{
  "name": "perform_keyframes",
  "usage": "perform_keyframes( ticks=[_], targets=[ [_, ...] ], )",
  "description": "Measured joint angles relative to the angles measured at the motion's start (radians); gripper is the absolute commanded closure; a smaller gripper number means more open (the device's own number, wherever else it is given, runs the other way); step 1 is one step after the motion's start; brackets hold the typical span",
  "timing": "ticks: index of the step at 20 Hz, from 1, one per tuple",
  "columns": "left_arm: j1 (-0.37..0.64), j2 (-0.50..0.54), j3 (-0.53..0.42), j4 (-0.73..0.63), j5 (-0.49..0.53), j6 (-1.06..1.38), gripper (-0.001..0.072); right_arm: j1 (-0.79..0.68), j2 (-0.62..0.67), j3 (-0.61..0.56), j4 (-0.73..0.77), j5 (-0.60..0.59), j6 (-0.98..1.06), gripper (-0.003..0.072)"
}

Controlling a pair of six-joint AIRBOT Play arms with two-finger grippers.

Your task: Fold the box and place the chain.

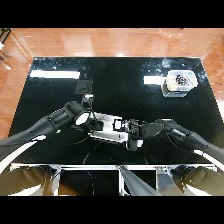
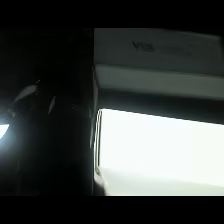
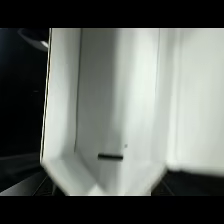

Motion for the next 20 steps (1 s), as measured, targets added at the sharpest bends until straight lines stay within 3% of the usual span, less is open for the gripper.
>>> perform_keyframes(
  ticks=[4, 8, 20],
  targets=[
    [0.023, 0.056, -0.091, 0.011, 0.023, -0.04, 0.0685, -0.003, 0.033, 0.001, -0.06, -0.039, -0.015, -0.0017],
    [0.031, 0.072, -0.147, -0.055, 0.081, -0.029, 0.0685, -0.005, 0.042, 0.007, -0.064, 0.017, -0.064, -0.0017],
    [0.055, 0.066, -0.134, -0.019, 0.075, 0.074, 0.0687, -0.005, -0.021, 0.053, -0.044, 0.045, -0.17, -0.0017]
  ],
)
